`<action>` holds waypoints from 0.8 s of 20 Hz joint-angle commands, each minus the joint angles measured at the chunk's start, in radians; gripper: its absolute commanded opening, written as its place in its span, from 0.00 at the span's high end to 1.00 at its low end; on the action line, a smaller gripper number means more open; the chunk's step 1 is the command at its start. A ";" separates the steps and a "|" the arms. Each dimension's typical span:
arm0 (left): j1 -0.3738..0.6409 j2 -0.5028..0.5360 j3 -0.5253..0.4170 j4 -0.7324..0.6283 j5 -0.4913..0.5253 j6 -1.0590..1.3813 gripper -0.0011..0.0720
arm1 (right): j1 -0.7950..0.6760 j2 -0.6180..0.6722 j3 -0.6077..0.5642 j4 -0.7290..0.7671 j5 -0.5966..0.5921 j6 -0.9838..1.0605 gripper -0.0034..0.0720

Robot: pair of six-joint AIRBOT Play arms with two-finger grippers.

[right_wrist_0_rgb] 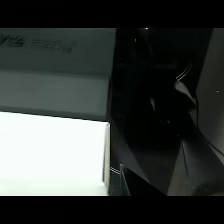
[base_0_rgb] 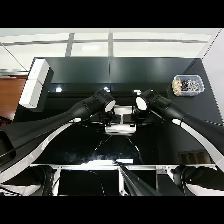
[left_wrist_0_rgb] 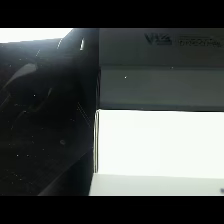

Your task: Fold the box and place the chain.

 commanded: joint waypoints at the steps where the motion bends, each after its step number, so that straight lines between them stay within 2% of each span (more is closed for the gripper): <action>1: 0.001 0.000 0.000 0.001 -0.002 0.000 0.95 | -0.001 -0.003 -0.012 -0.006 -0.023 0.038 0.64; 6: 0.001 0.000 0.000 0.001 -0.002 0.000 0.95 | 0.000 -0.015 -0.012 -0.001 -0.029 0.061 0.66; 7: 0.001 0.000 0.000 0.001 -0.002 0.000 0.95 | 0.001 -0.018 -0.012 0.006 -0.029 0.060 0.85; 8: 0.001 0.000 0.000 0.001 -0.002 0.000 0.95 | 0.001 -0.019 -0.012 0.017 -0.028 0.046 0.93; 12: 0.001 0.000 0.000 0.001 -0.001 0.000 0.95 | 0.001 -0.018 -0.011 0.018 -0.014 0.046 0.93; 13: 0.001 0.000 0.000 0.001 -0.002 0.000 0.95 | 0.001 -0.016 -0.011 0.020 -0.014 0.047 0.92; 15: 0.001 0.000 0.000 0.000 -0.002 0.000 0.95 | -0.002 -0.008 -0.011 0.026 -0.008 0.042 0.57; 16: 0.001 0.000 0.000 0.001 -0.002 0.000 0.95 | -0.002 -0.005 -0.011 0.024 0.001 0.040 0.57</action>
